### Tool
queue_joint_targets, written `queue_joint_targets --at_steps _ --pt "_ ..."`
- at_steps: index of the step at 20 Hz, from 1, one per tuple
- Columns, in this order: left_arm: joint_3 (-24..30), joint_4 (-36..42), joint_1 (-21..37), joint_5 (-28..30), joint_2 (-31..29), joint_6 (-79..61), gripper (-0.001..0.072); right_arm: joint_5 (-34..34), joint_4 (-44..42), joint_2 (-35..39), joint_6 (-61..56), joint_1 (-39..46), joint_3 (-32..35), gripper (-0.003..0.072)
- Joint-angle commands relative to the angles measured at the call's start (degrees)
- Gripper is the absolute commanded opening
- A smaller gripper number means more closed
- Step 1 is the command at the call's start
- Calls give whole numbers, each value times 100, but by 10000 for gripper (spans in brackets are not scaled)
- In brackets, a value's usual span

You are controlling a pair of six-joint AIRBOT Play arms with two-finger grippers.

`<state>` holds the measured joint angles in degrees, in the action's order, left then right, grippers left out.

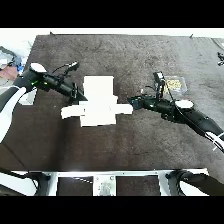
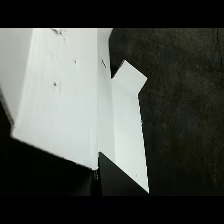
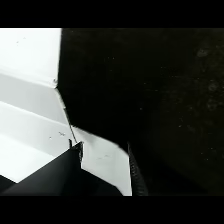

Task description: Fold the box and place the chain.

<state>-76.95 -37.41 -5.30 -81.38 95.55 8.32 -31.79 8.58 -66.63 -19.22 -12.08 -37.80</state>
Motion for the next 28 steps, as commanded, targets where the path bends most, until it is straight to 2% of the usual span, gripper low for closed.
queue_joint_targets --at_steps 1,4,8,10,14,17,19,21,25,28 --pt "391 59 4 343 -304 -824 6 -26 46 140 -4 107 116 325" --pt "595 9 2 590 -369 -1456 6 -31 48 142 -4 107 144 325" --pt "595 -428 -9 223 -437 -2120 6 -9 68 140 -2 107 144 325" --pt "643 -476 -9 293 -461 -2155 6 -13 68 140 -2 107 144 325" --pt "726 -697 -232 820 -525 -2105 6 -9 72 140 4 107 144 325" --pt "726 -997 -479 1513 -549 -1873 6 -33 269 142 -4 107 144 325" --pt "723 -549 -459 1799 -588 -2177 6 -31 278 140 -2 107 144 325" --pt "713 -466 -448 2015 -588 -2083 6 -33 280 140 -2 107 144 325" --pt "688 -472 -448 2175 -575 -1928 9 -39 280 142 -2 107 146 325" --pt "372 -472 -387 2006 -374 -1893 8 -33 278 140 0 107 144 325"
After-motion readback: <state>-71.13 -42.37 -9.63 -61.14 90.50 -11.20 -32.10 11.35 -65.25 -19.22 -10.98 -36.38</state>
